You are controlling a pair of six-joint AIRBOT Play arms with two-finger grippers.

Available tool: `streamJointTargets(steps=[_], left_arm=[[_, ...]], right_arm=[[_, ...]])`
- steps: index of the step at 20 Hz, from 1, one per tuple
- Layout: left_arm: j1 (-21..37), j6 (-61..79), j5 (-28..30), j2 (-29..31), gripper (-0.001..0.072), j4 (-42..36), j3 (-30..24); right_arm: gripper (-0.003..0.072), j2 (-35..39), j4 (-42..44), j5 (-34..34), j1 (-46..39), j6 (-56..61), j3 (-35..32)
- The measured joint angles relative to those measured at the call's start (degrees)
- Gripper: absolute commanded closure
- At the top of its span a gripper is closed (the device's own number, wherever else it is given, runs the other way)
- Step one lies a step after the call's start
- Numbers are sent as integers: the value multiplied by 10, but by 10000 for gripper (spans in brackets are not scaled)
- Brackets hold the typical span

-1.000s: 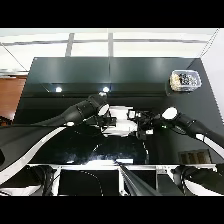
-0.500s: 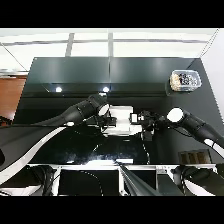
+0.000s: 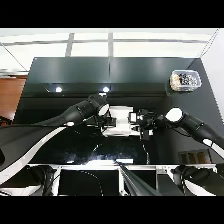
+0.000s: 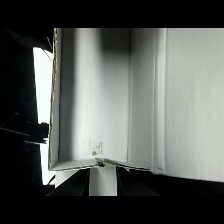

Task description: Fold the box and place the chain.

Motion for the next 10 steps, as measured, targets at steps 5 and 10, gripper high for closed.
streamJointTargets(steps=[5, 10], left_arm=[[0, 0, -1, 0, 683, 0, 0], [0, -2, 0, 0, 682, -2, 0]], right_arm=[[608, -26, 75, -24, 20, 9, 0], [575, -35, 96, -43, 27, 12, 0]])
